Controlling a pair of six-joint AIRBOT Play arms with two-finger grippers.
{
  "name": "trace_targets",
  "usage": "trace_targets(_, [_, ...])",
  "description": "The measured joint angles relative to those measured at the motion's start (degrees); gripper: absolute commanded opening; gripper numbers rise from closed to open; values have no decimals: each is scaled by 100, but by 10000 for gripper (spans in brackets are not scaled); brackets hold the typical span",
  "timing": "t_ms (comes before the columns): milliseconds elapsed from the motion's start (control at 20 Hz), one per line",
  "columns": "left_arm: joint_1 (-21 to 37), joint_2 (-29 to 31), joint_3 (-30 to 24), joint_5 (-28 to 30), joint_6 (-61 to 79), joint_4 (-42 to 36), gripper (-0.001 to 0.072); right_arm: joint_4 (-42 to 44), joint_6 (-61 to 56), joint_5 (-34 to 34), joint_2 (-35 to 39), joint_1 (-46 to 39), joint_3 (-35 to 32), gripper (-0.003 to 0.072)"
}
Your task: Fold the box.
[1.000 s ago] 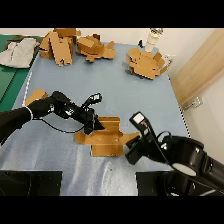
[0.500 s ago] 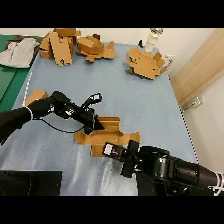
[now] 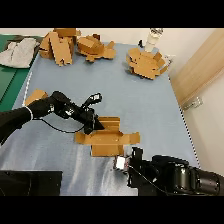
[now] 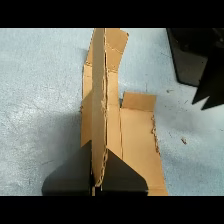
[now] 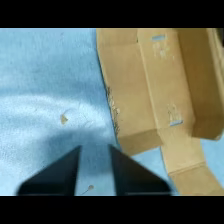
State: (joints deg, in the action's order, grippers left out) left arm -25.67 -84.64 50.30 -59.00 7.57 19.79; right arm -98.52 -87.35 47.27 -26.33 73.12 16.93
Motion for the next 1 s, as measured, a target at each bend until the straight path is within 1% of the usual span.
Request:
trace_targets(100, [0,0,0,0,0,0,12,-249,68,-280,81,22,-129,392])
trace_targets(200, [0,0,2,-2,2,0,12,-424,195,-446,-76,35,-197,392])
trace_targets(500, [-11,0,2,-4,2,-4,12,-706,608,-1040,-1123,39,-258,390])
trace_targets(600, [-11,0,2,-9,2,-2,12,-791,667,-1250,-1355,39,-258,389])
trace_targets(750, [-11,0,2,-9,2,-2,12,-1010,715,-1405,-1513,39,-258,368])
trace_targets(1000, [-11,0,2,-11,2,-4,12,-1283,741,-1506,-1591,39,-251,368])
